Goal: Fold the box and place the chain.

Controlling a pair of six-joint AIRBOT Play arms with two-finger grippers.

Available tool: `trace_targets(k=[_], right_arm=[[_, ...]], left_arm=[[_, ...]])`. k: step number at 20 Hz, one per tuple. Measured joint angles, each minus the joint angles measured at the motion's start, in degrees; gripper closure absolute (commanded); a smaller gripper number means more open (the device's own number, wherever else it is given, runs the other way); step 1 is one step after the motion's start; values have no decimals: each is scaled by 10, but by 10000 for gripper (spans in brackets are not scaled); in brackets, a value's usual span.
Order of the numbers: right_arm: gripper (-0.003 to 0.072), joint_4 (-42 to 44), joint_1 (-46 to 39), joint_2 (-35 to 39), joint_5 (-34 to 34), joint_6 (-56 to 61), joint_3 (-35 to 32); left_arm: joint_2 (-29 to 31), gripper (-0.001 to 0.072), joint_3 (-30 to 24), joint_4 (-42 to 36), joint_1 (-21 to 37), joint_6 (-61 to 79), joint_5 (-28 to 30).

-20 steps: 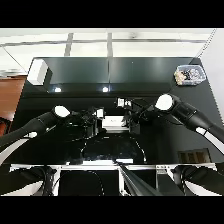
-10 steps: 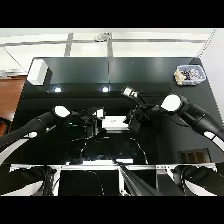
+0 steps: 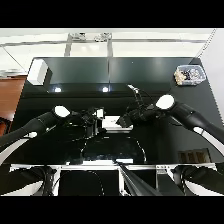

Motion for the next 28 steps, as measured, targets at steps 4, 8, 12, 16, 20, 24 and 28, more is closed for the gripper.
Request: trace_targets(k=[4, 8, 12, 16, 20, 24, 28], right_arm=[[676, 20, 0, -44, -3, 15, 0], [676, 18, -1, -57, 0, 15, 2], [676, -23, -26, -21, 26, -4, 17], [676, -70, -100, 71, 76, -5, 33], [676, -153, -189, 158, 160, 47, 37], [676, -213, -224, 197, 241, 79, 38], [676, -232, -234, 208, 241, 90, 38]], left_arm=[[0, 311, 0, 0, 0, -2, 0], [0, 311, 0, 0, 0, -2, 0], [0, 311, 0, 0, 0, 1, 0], [2, 300, 0, 1, 0, -2, 2], [30, -5, 0, 44, 10, -81, 4], [84, -4, 7, 94, 22, -188, -34], [108, -1, 49, 111, 17, -269, -85]])
